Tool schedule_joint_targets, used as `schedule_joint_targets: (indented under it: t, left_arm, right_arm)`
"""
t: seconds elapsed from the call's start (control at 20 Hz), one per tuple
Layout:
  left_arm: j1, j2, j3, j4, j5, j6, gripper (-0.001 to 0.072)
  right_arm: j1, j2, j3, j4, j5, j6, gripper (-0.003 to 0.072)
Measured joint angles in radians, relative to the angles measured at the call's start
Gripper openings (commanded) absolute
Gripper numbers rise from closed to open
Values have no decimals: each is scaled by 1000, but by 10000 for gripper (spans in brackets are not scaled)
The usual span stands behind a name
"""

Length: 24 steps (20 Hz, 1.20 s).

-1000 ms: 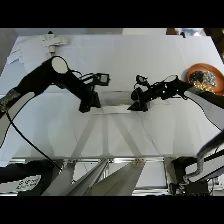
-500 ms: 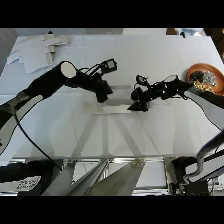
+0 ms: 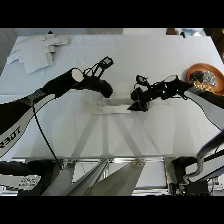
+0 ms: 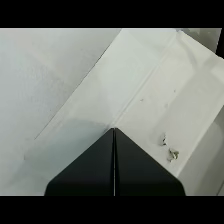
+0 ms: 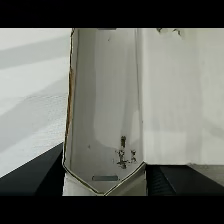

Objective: Fold the box and place the chain.

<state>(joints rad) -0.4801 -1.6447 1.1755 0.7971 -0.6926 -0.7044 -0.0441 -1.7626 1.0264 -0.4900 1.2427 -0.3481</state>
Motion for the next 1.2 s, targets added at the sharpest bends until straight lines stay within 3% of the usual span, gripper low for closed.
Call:
schedule_joint_targets:
  t: [0.2, 0.45, 0.85, 0.9, 0.95, 1.0, 1.05, 1.2]
  left_arm:
    - [2, 31, 0, -3, -45, -22, 13]
    - [29, 154, 0, 50, -171, 7, 13]
    - [113, 334, -33, 178, -466, 130, 10]
    - [117, 353, -63, 193, -461, 174, 41]
    - [119, 370, -104, 206, -441, 225, 144]
    - [120, 383, -145, 208, -409, 272, 295]
    - [123, 393, -191, 208, -369, 321, 352]
    - [143, 396, -298, 153, -260, 445, 396]
  right_arm:
    - [0, 0, 0, 0, 1, 0, 405]
    - [0, 0, 0, 0, 1, 0, 405]
    - [0, 0, 0, 0, 0, 0, 405]
    - [0, 0, 0, 0, 0, 0, 405]
    - [0, 0, 0, 0, 0, 0, 405]
    - [0, 0, 0, 0, 0, 0, 405]
    - [0, 0, 0, 0, 0, 0, 405]
    - [0, 0, 0, 0, 0, 0, 405]
